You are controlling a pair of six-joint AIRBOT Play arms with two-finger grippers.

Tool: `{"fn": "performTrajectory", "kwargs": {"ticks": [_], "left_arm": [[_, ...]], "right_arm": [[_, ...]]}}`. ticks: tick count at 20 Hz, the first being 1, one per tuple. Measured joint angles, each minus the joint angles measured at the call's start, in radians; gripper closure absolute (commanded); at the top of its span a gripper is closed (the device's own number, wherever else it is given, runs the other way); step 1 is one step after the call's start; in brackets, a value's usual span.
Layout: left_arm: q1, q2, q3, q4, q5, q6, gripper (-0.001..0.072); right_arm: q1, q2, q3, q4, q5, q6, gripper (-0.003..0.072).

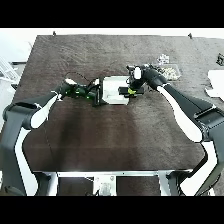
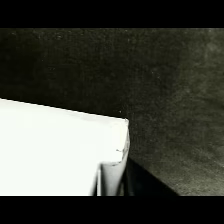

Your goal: Fold the box and place the chain.

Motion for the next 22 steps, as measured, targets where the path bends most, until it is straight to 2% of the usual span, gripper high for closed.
{"fn": "performTrajectory", "kwargs": {"ticks": [2,3,4,8,9,10,13,14,17,20,22], "left_arm": [[0.000,0.000,0.000,0.000,0.000,0.000,0.0172],[0.000,0.000,0.000,0.000,0.000,0.000,0.0172],[0.000,0.000,0.000,0.000,0.000,-0.002,0.0172],[0.000,0.000,0.000,0.000,0.000,-0.001,0.0172],[0.000,0.000,0.000,0.000,-0.001,-0.001,0.0172],[0.000,0.000,0.000,0.001,-0.002,0.001,0.0172],[0.001,0.000,0.000,0.002,-0.003,0.000,0.0172],[0.001,0.000,0.000,0.001,-0.003,0.000,0.0172],[0.000,0.000,0.000,0.001,-0.001,0.000,0.0172],[0.000,0.000,0.000,0.000,0.000,0.000,0.0172],[0.000,0.000,0.000,0.000,0.000,0.000,0.0172]], "right_arm": [[0.003,0.000,0.000,-0.005,0.001,0.014,0.0578],[0.007,0.000,0.000,-0.009,0.002,0.020,0.0648],[0.010,-0.001,0.000,-0.013,0.003,0.038,0.0675],[0.027,-0.001,0.001,-0.031,0.009,0.063,0.0675],[0.029,-0.001,0.002,-0.034,0.010,0.067,0.0628],[0.031,-0.002,0.005,-0.036,0.013,0.069,0.0530],[0.034,-0.002,0.023,-0.030,0.035,0.071,0.0439],[0.034,-0.002,0.030,-0.030,0.040,0.074,0.0375],[0.034,-0.002,0.045,-0.031,0.048,0.077,0.0368],[0.034,-0.002,0.051,-0.034,0.051,0.077,0.0256],[0.034,-0.002,0.052,-0.045,0.055,0.078,0.0254]]}}
